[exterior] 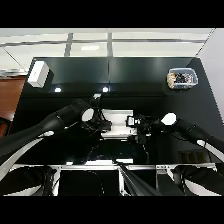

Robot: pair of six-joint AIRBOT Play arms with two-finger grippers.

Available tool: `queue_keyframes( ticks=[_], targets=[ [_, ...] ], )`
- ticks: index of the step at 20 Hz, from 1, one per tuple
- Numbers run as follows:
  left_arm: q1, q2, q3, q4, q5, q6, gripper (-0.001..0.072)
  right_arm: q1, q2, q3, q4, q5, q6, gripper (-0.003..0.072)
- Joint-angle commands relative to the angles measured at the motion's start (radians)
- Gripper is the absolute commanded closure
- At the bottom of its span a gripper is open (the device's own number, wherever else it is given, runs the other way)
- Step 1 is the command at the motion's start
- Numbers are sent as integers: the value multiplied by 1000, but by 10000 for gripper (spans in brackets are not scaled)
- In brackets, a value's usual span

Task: Fold the box and place the chain.

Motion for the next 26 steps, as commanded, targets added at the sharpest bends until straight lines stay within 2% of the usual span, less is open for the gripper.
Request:
queue_keyframes(
  ticks=[1,3,10,11,12,13,19,20,21,22,23,26],
  targets=[
    [-52,-83,88,56,-87,-59,213,1,0,0,0,0,0,496],
    [-64,-122,102,53,-94,-150,212,1,0,0,0,0,0,496],
    [-75,-121,102,50,-85,-191,213,1,0,0,0,1,0,496],
    [-75,-121,103,50,-85,-191,242,1,0,0,0,1,0,496],
    [-75,-121,105,50,-85,-190,323,1,0,0,0,1,0,496],
    [-75,-120,109,46,-86,-190,363,1,0,0,0,1,0,496],
    [-74,-120,127,33,-86,-190,363,1,0,0,0,1,0,496],
    [-74,-120,127,32,-86,-190,401,1,0,0,0,1,0,496],
    [-74,-120,127,32,-86,-190,555,1,0,0,0,1,0,496],
    [-74,-120,127,32,-84,-190,662,1,0,0,0,1,0,496],
    [-74,-120,127,32,-81,-190,686,1,0,0,0,1,0,496],
    [-74,-120,127,28,-82,-190,675,1,0,0,0,1,0,496]
  ],
)
